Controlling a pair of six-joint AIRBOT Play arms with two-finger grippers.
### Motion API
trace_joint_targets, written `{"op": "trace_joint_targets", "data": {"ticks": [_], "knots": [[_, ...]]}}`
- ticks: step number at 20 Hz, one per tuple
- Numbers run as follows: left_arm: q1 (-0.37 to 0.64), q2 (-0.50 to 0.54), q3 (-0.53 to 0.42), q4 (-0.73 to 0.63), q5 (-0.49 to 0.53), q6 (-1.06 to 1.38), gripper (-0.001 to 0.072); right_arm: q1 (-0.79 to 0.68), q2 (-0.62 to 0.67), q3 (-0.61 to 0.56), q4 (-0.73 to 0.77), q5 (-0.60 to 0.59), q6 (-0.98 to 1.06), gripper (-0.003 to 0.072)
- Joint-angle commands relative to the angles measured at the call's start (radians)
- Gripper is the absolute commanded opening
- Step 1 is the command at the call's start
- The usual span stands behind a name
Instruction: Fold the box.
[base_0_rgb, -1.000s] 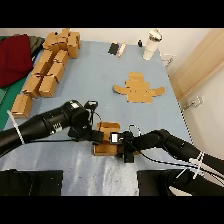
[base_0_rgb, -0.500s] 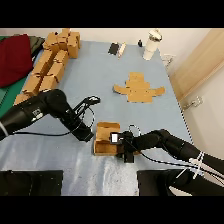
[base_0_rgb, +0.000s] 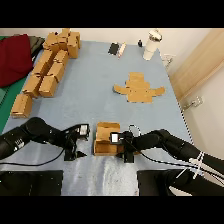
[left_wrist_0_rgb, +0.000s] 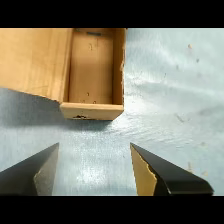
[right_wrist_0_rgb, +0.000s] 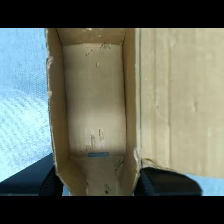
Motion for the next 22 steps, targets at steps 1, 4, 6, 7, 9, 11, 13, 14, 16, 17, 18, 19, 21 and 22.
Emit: {"op": "trace_joint_targets", "data": {"ticks": [1, 4, 6, 7, 9, 11, 13, 14, 16, 17, 18, 19, 21, 22], "knots": [[-0.063, -0.037, -0.067, -0.127, 0.16, 0.224, 0.0691, 0.001, 0.0, 0.0, 0.001, 0.0, 0.0, 0.0387], [-0.119, -0.104, -0.056, -0.169, 0.235, 0.245, 0.0692, 0.0, -0.001, 0.0, 0.0, 0.0, 0.0, 0.0386], [-0.121, -0.114, -0.054, -0.177, 0.242, 0.245, 0.0692, 0.0, 0.0, 0.0, 0.0, 0.0, 0.0, 0.0387], [-0.121, -0.118, -0.053, -0.182, 0.243, 0.245, 0.0692, 0.0, 0.0, 0.0, 0.0, 0.0, 0.0, 0.0387], [-0.122, -0.128, -0.051, -0.208, 0.246, 0.251, 0.0692, 0.0, 0.0, 0.0, 0.0, 0.0, 0.0, 0.0387], [-0.135, -0.15, -0.034, -0.235, 0.246, 0.253, 0.0692, 0.0, 0.0, 0.0, 0.0, 0.0, 0.0, 0.0386], [-0.149, -0.158, -0.021, -0.256, 0.246, 0.253, 0.0692, 0.0, 0.0, 0.0, 0.0, 0.0, 0.0, 0.0386], [-0.154, -0.166, -0.017, -0.256, 0.245, 0.253, 0.0692, 0.0, 0.0, 0.0, 0.0, 0.0, 0.0, 0.0387], [-0.159, -0.184, -0.016, -0.255, 0.235, 0.253, 0.0692, 0.0, 0.0, 0.0, 0.0, 0.0, 0.0, 0.0386], [-0.159, -0.193, -0.016, -0.25, 0.222, 0.253, 0.0692, 0.0, -0.001, 0.0, 0.0, 0.0, 0.0, 0.0386], [-0.159, -0.199, -0.015, -0.238, 0.206, 0.254, 0.0692, 0.0, 0.0, 0.0, 0.0, 0.0, 0.0, 0.0387], [-0.159, -0.199, -0.014, -0.233, 0.201, 0.253, 0.0692, 0.0, -0.001, 0.0, 0.0, 0.0, 0.0, 0.0387], [-0.159, -0.199, -0.012, -0.243, 0.204, 0.254, 0.0692, 0.0, -0.001, 0.0, 0.0, 0.0, 0.0, 0.0387], [-0.159, -0.199, -0.011, -0.248, 0.204, 0.254, 0.0691, 0.0, 0.0, 0.0, 0.0, 0.0, 0.0, 0.0387]]}}
